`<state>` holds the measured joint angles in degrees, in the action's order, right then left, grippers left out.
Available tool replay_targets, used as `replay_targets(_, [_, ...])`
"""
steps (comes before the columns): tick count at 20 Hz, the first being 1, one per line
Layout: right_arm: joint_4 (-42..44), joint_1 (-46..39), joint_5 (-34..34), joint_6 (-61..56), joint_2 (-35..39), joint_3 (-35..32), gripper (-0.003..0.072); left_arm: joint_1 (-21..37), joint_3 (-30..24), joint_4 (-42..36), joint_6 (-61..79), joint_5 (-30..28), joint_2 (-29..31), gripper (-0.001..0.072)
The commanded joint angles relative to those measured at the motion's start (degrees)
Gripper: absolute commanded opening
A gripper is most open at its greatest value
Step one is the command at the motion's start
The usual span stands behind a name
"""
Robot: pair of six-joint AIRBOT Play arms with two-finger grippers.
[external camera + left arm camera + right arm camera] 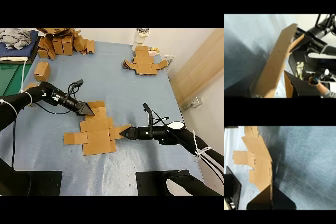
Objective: Fold the box.
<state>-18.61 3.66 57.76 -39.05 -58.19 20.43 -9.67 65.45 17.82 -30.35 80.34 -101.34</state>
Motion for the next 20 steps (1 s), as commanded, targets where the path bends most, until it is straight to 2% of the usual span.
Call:
replay_targets(1, [-0.04, 0.02, -0.46, -0.57, 0.04, -0.02, 0.0004, -1.51, 1.38, 1.55, 2.05, 4.83, -1.22, 0.0449])
replay_targets(3, [-0.04, 0.02, -0.46, -0.59, 0.04, -0.02, 0.0004, -1.31, 1.38, 2.01, 2.16, 6.19, -1.22, 0.0449])
replay_targets(4, [-0.04, 0.02, -0.46, -0.59, 0.04, -0.02, 0.0005, -1.29, 1.38, 1.99, 2.51, 6.56, -1.22, 0.0407])
replay_targets(5, [-0.04, 0.02, -0.5, -0.59, 0.04, -0.02, 0.0004, -1.31, 1.38, 2.01, 3.78, 6.88, -1.22, 0.0285])
replay_targets(13, [-0.04, 0.02, -0.5, -0.61, 0.04, -0.02, 0.0004, -1.31, 1.38, 1.73, 5.79, 3.56, -1.22, 0.0269])
replay_targets(14, [-0.07, 0.02, -0.5, -0.61, 0.04, -0.02, 0.0004, -1.31, 1.38, 1.7, 7.3, 3.65, -1.22, 0.0093])
replay_targets(15, [-0.04, 0.02, -0.5, -0.61, 0.04, -0.02, 0.0005, -1.31, 1.38, 1.49, 8.35, 3.56, -1.22, 0.0061])
replay_targets(18, [-0.07, 0.02, -0.5, -0.61, 0.04, -0.02, 0.0005, -1.31, 1.38, 1.25, 8.52, 2.19, -1.22, 0.0061])
replay_targets(20, [-0.07, 0.02, -0.46, -0.61, 0.04, -0.02, 0.0005, -1.31, 1.38, 1.27, 9.9, 2.21, -1.22, 0.0013])
